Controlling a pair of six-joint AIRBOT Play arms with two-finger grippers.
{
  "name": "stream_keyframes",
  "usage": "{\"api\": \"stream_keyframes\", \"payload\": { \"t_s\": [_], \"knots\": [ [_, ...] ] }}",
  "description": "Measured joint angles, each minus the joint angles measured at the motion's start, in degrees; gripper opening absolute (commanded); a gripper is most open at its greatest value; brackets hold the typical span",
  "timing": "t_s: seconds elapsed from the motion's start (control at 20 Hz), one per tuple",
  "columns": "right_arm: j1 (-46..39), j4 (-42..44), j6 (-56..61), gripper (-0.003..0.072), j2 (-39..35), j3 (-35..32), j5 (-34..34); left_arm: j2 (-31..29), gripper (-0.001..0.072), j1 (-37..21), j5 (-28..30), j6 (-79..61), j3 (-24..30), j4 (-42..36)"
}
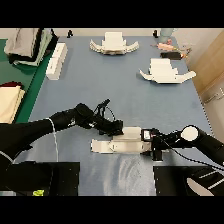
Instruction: Fold the box.
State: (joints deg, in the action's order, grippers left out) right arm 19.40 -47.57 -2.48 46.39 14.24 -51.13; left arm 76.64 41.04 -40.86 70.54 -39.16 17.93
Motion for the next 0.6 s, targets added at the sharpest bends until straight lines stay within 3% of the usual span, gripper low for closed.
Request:
{"api": "stream_keyframes", "payload": {
  "t_s": [0.35, 0.6],
  "knots": [
    [0.02, 0.00, -0.04, 0.0500, 0.00, 0.00, 0.00, -2.49, 0.0015, -1.03, -1.70, -2.32, -1.09, 0.24],
    [0.02, 0.00, -0.02, 0.0500, 0.00, 0.00, 0.00, -13.18, 0.0016, -6.43, -5.16, -5.49, -2.03, 3.34]
  ]
}}
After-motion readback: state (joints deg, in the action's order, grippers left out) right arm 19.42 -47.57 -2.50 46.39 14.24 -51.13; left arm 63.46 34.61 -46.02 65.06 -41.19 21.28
